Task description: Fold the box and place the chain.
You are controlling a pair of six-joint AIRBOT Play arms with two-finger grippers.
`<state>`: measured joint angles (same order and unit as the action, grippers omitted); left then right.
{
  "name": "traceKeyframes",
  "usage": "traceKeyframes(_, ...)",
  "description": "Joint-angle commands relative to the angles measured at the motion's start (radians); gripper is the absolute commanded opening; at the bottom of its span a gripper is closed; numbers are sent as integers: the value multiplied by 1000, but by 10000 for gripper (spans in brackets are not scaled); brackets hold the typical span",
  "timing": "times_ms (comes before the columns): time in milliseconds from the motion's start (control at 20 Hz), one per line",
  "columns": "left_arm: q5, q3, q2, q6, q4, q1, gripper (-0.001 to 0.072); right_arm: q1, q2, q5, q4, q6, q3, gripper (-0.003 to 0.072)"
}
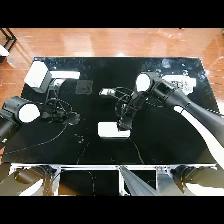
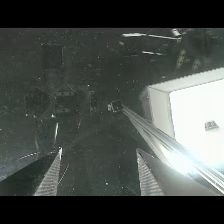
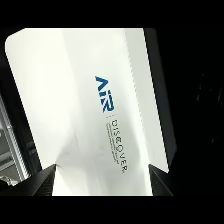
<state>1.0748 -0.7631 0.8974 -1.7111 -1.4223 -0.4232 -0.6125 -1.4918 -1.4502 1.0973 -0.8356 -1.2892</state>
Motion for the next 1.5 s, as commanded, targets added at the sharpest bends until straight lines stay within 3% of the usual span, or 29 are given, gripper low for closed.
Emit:
traceKeyframes(0, -6, 0, 1, 1, -1, 1, 565, -1, -2, 13, 2, 3, 8, 705)
traceKeyframes(250, -6, 0, 1, 1, -1, 1, 565, -9, -2, 22, 16, 3, 8, 696)
traceKeyframes(300, -6, 0, 1, 1, -1, 1, 565, -18, -2, 22, 24, 3, 8, 630)
traceKeyframes(350, -7, 0, 1, 1, -1, 1, 565, -28, -2, 22, 31, 3, 8, 511)
traceKeyframes(400, -8, 0, 1, 1, -1, 1, 565, -39, -2, 22, 38, 3, 8, 474)
traceKeyframes(650, -13, 0, 1, 1, -1, 1, 565, -64, -2, 30, 61, 3, 8, 461)
traceKeyframes(700, -13, 0, 1, 1, -1, 1, 565, -63, -2, 32, 61, 3, 8, 303)
traceKeyframes(750, -13, 0, 1, 1, -1, 1, 565, -64, -2, 37, 61, 3, 8, 238)
traceKeyframes(850, -12, 0, 1, 1, -1, 1, 565, -64, -2, 43, 60, 3, 8, 237)
traceKeyframes(1100, -13, 0, 1, 1, -1, 1, 565, -64, 0, 49, 64, 3, 7, 240)
traceKeyframes(1150, -13, 0, 1, 1, -1, 1, 565, -63, 2, 51, 66, 2, 6, 359)
traceKeyframes(1200, -12, 0, 1, 1, -1, 1, 565, -63, 3, 53, 67, 2, 6, 586)
traceKeyframes(1250, -13, 0, 1, 1, -1, 1, 565, -63, 4, 52, 72, 2, 6, 699)
traceKeyframes(1450, -12, 0, 1, 1, -1, 1, 565, -72, 1, 56, 150, 2, 7, 700)
